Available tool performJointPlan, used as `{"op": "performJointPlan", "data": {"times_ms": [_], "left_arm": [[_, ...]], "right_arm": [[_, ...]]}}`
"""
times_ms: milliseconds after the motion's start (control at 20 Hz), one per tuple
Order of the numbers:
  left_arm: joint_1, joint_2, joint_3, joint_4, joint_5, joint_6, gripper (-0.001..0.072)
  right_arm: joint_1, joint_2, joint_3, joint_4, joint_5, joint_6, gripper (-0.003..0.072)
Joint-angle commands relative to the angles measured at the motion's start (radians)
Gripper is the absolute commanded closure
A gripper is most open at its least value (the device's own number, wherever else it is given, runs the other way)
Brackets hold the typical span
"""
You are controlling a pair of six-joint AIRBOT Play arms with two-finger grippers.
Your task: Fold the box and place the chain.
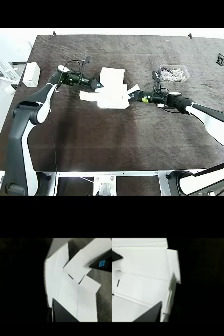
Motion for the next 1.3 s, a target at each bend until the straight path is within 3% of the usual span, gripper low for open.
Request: {"op": "performJointPlan", "data": {"times_ms": [0, 450, 700, 1250], "left_arm": [[0.003, 0.0, 0.0, -0.025, -0.018, 0.088, 0.069], [0.004, 0.001, -0.001, -0.094, -0.11, 0.369, 0.0695], [0.004, 0.003, -0.059, -0.161, -0.151, 0.563, 0.0695], [-0.005, 0.093, -0.286, -0.27, 0.031, 0.863, 0.0696]], "right_arm": [[-0.012, 0.001, 0.001, 0.004, 0.015, -0.023, 0.0382], [-0.192, 0.045, 0.005, 0.033, 0.014, -0.023, 0.0383], [-0.218, 0.045, 0.008, 0.034, 0.014, -0.05, 0.0417], [-0.218, 0.044, 0.008, 0.034, 0.014, -0.075, 0.0416]]}}
